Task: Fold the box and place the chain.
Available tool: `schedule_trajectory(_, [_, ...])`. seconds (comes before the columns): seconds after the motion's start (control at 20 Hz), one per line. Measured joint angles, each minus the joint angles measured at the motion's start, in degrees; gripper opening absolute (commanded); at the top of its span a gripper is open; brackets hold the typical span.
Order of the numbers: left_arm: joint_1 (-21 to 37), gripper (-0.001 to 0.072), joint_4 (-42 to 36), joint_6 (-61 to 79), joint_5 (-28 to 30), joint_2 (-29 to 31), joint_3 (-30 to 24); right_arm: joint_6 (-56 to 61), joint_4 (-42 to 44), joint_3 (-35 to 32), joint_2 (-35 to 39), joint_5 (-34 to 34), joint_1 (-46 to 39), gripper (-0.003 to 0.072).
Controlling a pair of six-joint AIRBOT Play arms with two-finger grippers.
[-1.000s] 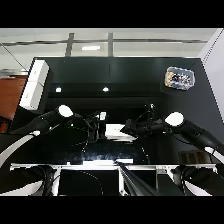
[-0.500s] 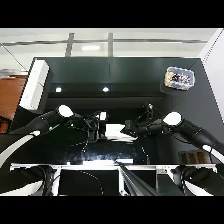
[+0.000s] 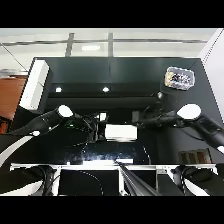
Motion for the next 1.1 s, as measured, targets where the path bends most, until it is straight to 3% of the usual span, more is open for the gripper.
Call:
schedule_trajectory(0.35, [2.38, 0.0711, 9.84, -10.40, -2.67, 7.78, 0.02, -1.14, -0.94, 3.10, 8.68, 6.45, -15.67, 0.0043])
schedule_trajectory(0.6, [1.29, 0.0710, 9.31, -15.76, -5.03, 12.41, 1.14, -2.34, -1.18, 3.43, 10.10, 8.76, -20.87, 0.0043])
schedule_trajectory(1.1, [-9.55, 0.0710, 7.41, -21.73, 0.83, 2.93, 10.29, -3.52, -1.25, 3.48, 10.43, 9.31, -22.21, 0.0043])
